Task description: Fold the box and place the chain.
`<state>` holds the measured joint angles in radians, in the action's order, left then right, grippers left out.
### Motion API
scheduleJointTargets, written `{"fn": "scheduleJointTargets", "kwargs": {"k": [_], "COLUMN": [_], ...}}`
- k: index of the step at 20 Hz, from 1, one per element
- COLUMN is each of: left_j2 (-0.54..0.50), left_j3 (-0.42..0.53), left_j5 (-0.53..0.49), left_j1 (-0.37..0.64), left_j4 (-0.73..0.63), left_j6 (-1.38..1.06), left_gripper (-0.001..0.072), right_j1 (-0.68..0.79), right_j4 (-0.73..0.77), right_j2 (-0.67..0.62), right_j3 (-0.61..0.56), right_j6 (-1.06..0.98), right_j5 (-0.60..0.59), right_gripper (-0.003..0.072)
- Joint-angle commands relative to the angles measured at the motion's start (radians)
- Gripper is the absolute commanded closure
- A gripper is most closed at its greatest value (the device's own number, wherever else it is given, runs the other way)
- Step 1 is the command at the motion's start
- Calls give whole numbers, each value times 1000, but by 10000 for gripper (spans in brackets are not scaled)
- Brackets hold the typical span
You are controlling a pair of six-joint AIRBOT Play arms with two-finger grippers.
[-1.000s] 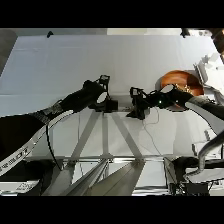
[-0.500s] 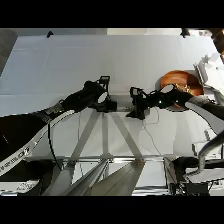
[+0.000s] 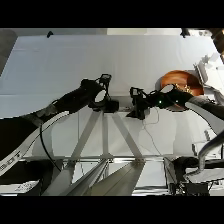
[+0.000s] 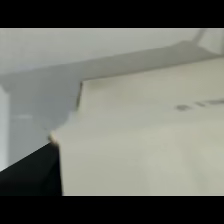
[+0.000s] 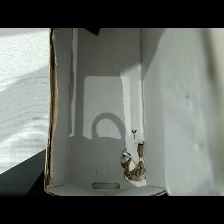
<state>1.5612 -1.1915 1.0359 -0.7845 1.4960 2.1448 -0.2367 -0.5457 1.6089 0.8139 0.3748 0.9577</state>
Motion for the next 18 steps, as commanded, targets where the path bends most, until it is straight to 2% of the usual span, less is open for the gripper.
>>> {"fn": "scheduleJointTargets", "kwargs": {"k": [1,5,8,10,13,18], "left_j2": [-67,-174,-240,-271,-313,-293], "left_j3": [-1,0,0,15,99,249], "left_j5": [6,77,123,133,92,75], "left_j1": [1,19,77,142,248,424], "left_j4": [-3,-16,-92,-195,-375,-613], "left_j6": [-56,-205,-434,-647,-1100,-1823], "left_gripper": [178,178,179,178,176,175], "right_j1": [0,0,0,0,0,0], "right_j4": [0,0,0,0,0,0], "right_j2": [-1,-1,-1,-1,-1,-1], "right_j3": [1,1,1,1,1,1], "right_j6": [0,0,0,0,0,0], "right_j5": [0,0,0,0,0,0], "right_gripper": [283,283,283,283,283,283]}}
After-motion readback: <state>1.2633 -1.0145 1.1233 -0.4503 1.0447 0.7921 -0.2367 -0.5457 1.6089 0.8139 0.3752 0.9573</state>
